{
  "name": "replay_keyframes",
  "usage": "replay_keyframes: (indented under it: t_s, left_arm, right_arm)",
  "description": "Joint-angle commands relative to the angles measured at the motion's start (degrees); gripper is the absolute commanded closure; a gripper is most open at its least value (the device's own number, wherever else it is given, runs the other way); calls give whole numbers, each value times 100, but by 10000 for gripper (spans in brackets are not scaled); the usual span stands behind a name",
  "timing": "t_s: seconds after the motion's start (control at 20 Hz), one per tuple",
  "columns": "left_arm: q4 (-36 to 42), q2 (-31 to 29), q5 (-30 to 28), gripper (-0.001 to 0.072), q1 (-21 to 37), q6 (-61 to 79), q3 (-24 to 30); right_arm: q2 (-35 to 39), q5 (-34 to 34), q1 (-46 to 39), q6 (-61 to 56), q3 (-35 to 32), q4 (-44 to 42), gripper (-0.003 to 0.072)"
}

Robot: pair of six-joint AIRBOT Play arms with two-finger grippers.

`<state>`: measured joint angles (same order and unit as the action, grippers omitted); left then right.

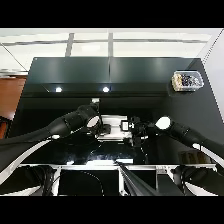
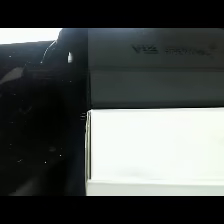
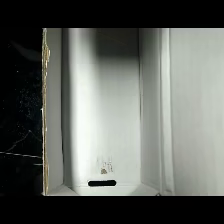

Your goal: Fold the box and place the chain.

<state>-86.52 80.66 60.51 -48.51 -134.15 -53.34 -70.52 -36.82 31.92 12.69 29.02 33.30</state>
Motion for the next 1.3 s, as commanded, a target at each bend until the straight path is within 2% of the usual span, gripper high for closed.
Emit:
replay_keyframes:
  t_s: [0.0, 0.05, 0.1, 0.3, 0.35, 0.4, 0.45, 0.6, 0.8, 1.1, 1.15, 1.2, 1.25]
  left_arm:
    - [-7, -9, 0, 562, 2, 2, -4]
    - [-4, -9, 2, 589, 2, 2, -4]
    - [-7, -9, 2, 682, 2, 9, -4]
    - [-2, -9, 2, 679, 2, 13, -4]
    - [-2, -9, 4, 679, 2, 13, -4]
    - [-2, -9, 15, 679, 2, 13, -4]
    - [-2, -9, 15, 679, 2, 13, -4]
    - [-2, -9, 13, 679, 2, 13, -4]
    - [2, -9, -31, 679, 2, 13, -4]
    - [7, -9, -28, 678, 2, 13, -4]
    - [7, -9, -28, 678, 2, 13, -4]
    - [7, -9, -28, 678, 2, 13, -4]
    - [7, -9, -24, 678, 2, 13, -4]
  right_arm:
    - [0, 0, 0, -2, 0, -2, 210]
    - [0, 0, 0, -2, 0, -2, 210]
    - [0, 0, 0, 0, 0, -4, 210]
    - [0, -9, 0, -4, 0, -2, 208]
    - [0, -22, -2, -4, 0, -7, 142]
    - [2, -63, -2, -61, 0, -15, 10]
    - [15, -188, -2, -197, 0, 0, -31]
    - [431, -225, -2, -1034, 2, 446, -30]
    - [1073, -380, -2, -1790, 2, 1727, -29]
    - [1034, -369, 0, -1390, -2, 1725, -20]
    - [1023, -330, 0, -1327, -2, 1578, -17]
    - [999, -302, 0, -1307, -2, 1421, 148]
    - [962, -299, 0, -1307, -2, 1266, 271]
